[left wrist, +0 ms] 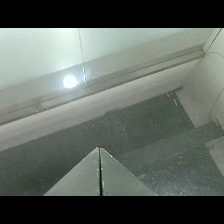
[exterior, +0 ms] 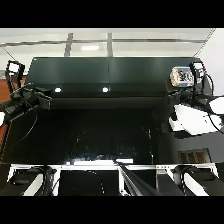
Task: Fold the box and place the chain.
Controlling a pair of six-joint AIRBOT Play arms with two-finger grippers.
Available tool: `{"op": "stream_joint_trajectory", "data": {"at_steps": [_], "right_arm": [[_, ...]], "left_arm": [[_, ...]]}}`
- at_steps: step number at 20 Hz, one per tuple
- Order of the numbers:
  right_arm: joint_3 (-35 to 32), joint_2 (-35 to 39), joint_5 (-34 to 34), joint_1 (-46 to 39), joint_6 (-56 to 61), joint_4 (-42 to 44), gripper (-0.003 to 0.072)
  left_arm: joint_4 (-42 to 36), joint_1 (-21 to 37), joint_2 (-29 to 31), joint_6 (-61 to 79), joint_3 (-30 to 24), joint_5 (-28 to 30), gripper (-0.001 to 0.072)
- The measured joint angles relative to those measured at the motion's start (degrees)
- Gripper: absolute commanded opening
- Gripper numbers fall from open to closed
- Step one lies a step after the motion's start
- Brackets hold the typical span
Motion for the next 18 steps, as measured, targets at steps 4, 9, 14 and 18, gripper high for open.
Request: {"op": "stream_joint_trajectory", "data": {"at_steps": [4,9,14,18], "right_arm": [[0.0,0.0,0.0,0.0,0.0,0.0,0.001],[0.0,0.0,0.0,0.0,-0.02,0.0,0.001],[0.0,0.0,-0.04,0.02,0.0,0.04,0.001],[0.0,-0.04,-4.11,0.13,0.0,4.35,0.001]], "left_arm": [[-0.02,0.0,0.0,0.0,0.0,0.0,0.0027],[-0.42,0.0,-0.02,0.0,0.0,0.68,0.0027],[-13.53,-0.07,-2.01,-0.02,0.0,5.73,0.0027],[-23.12,-0.07,-6.38,-0.74,0.0,6.86,0.0028]]}}
